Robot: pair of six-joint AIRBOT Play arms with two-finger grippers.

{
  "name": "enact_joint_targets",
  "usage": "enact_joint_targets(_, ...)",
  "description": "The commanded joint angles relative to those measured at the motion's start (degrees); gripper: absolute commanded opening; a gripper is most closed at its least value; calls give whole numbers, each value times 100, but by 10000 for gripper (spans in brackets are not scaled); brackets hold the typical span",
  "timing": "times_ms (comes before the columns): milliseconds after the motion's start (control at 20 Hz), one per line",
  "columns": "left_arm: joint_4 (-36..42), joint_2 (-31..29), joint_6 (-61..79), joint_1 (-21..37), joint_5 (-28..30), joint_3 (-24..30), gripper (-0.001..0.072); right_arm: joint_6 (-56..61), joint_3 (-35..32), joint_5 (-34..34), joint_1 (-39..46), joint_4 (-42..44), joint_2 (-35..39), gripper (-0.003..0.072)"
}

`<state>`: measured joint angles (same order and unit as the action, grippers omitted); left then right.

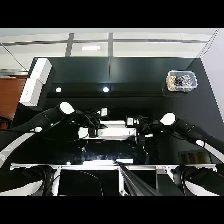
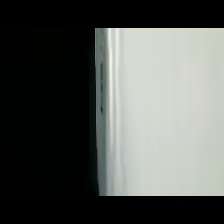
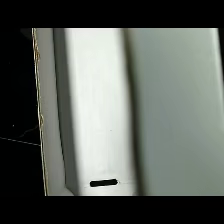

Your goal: Fold the box and place the chain.

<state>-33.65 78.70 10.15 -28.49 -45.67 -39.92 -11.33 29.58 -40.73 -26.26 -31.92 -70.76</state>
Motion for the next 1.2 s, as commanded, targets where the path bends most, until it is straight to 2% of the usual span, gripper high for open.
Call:
enact_joint_targets(0, -131, -92, -85, 28, -79, -26, 204, -2, -2, 2, -7, -7, -4, 490)
enact_joint_targets(50, -319, -212, -221, 70, -155, -50, 396, -4, -2, 2, -7, -7, -4, 490)
enact_joint_targets(150, -859, -573, -951, 203, -280, -50, 494, -2, -2, 4, -7, -7, -4, 490)
enact_joint_targets(200, -1281, -785, -1285, 291, -481, -50, 515, -2, -2, 4, -7, -7, -4, 490)
enact_joint_targets(400, -2828, -1663, -3340, 592, -1510, -48, 496, -2, -2, 4, -9, -7, -4, 490)
enact_joint_targets(450, -2973, -1825, -3895, 612, -1729, -48, 356, -4, -2, 4, -11, -11, -4, 490)
enact_joint_targets(500, -3005, -1934, -4297, 605, -1950, -48, 24, -4, -2, 2, -11, -11, -4, 490)
enact_joint_targets(600, -2452, -1985, -4400, 476, -2411, -33, 25, -4, -2, 2, -11, -11, -4, 490)
enact_joint_targets(650, -2162, -1985, -4400, 334, -2352, -4, 25, -4, -2, 2, -11, -11, -4, 490)
enact_joint_targets(750, -1331, -1932, -4398, 50, -1792, 61, 26, -4, -2, 2, -11, -13, -4, 490)
enact_joint_targets(900, 369, -1694, -4138, -133, -492, 146, 26, -4, -2, 2, -11, -15, -4, 490)
enact_joint_targets(1050, 708, -1397, -4138, -118, 951, 144, 26, -2, -2, 2, -11, -15, -4, 490)
enact_joint_targets(1150, 667, -1108, -4138, -120, 1305, 144, 27, -4, -2, 2, -11, -15, -4, 490)
